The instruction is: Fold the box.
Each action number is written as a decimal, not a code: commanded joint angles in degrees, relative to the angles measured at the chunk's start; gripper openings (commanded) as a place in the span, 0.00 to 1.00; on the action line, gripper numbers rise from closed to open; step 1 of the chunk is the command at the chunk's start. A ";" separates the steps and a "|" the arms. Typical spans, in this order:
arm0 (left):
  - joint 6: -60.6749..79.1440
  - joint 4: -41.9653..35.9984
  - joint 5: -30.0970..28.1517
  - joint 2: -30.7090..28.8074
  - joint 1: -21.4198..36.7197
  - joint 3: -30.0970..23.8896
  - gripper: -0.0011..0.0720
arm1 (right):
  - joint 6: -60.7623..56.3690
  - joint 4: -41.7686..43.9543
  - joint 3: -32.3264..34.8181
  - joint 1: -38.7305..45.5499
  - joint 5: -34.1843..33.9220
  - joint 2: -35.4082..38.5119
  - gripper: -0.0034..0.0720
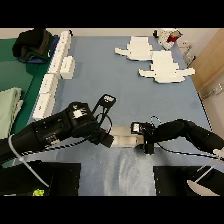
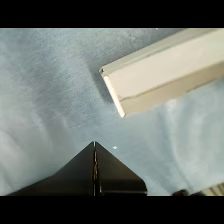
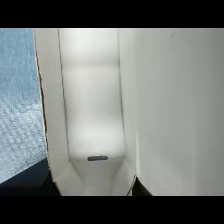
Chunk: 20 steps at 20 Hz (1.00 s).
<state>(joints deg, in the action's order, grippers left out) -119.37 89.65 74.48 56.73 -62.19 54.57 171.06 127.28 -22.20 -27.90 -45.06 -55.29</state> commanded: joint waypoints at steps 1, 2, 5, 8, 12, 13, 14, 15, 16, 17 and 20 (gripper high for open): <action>17.42 -2.86 -3.43 -6.93 4.17 -6.60 0.03 | -0.02 0.02 0.02 -0.07 0.02 0.00 0.72; 26.40 -6.03 -5.53 -9.53 7.04 -9.57 0.03 | -0.02 0.02 0.02 -0.07 0.02 0.00 0.72; 57.92 -18.49 -9.35 -13.81 17.51 -16.94 0.47 | -0.02 0.02 0.02 -0.07 0.02 0.00 0.72; 81.53 -28.30 -16.41 -13.40 25.09 -22.03 0.97 | -0.02 0.02 0.02 -0.07 0.02 0.00 0.72; 103.32 -40.06 -26.62 -9.81 28.02 -27.34 0.97 | -0.02 0.02 0.02 -0.07 0.02 0.00 0.72; 108.52 -42.10 -29.05 -8.52 28.02 -28.55 0.97 | -0.02 0.02 0.02 -0.07 0.02 0.00 0.72; 114.18 -44.22 -31.26 -7.19 28.02 -29.62 0.97 | -0.02 0.02 0.02 -0.07 0.02 0.00 0.72; 118.73 -46.71 -33.09 -6.01 28.02 -30.34 0.97 | -0.02 0.02 0.00 -0.07 0.02 0.00 0.72; 122.75 -49.88 -34.23 -4.83 28.00 -30.71 0.97 | -0.02 0.02 0.02 -0.07 0.02 0.00 0.72; 125.55 -52.70 -34.29 -3.80 28.00 -30.73 0.97 | -0.02 0.02 0.02 -0.07 0.02 0.00 0.72; 132.02 -60.17 -35.47 -0.70 28.00 -30.73 0.97 | -0.02 0.00 0.00 -0.07 0.02 0.00 0.72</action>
